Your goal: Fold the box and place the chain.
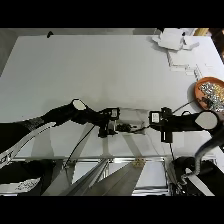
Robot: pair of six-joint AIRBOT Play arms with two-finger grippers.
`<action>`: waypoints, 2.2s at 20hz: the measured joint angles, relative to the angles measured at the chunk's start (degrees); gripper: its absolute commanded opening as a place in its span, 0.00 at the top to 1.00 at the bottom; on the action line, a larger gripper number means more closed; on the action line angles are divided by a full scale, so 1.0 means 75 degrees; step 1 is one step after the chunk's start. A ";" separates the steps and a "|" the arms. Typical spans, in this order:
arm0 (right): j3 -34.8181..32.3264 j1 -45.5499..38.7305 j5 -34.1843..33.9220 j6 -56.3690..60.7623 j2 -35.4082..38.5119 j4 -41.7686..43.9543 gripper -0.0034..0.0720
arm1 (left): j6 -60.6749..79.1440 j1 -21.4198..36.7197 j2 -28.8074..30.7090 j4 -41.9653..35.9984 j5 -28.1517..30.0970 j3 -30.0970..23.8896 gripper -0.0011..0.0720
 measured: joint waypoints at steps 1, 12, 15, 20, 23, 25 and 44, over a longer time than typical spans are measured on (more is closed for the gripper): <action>0.0000 0.0000 0.0079 0.0035 0.0274 0.0309 0.93 | 0.0000 0.0000 0.0000 -0.0003 0.0000 0.0000 0.61; -0.0003 0.1445 -0.1102 -0.0245 0.0836 0.3086 0.93 | 0.0000 0.0000 0.0000 -0.0003 0.0003 0.0000 0.61; -0.0003 0.2337 -0.2215 -0.0277 0.0309 0.3305 0.93 | 0.0000 0.0000 0.0000 -0.0003 0.0000 0.0000 0.61; 0.0006 0.2736 -0.3369 -0.0248 -0.0644 0.3413 0.58 | -0.0003 0.0000 0.0000 -0.0003 0.0000 0.0000 0.61; 0.0175 0.2264 -0.3083 -0.0236 -0.0525 0.3188 0.57 | -0.0003 0.0000 0.0000 -0.0003 0.0003 0.0000 0.61; 0.0321 0.1661 -0.2366 -0.0230 -0.0175 0.2623 0.57 | 0.0000 0.0000 0.0000 -0.0003 0.0000 0.0000 0.61; 0.0041 -0.1329 -0.1148 -0.2008 -0.2334 -0.0880 0.57 | 0.0000 0.0000 0.0000 0.0000 0.0003 0.0000 0.61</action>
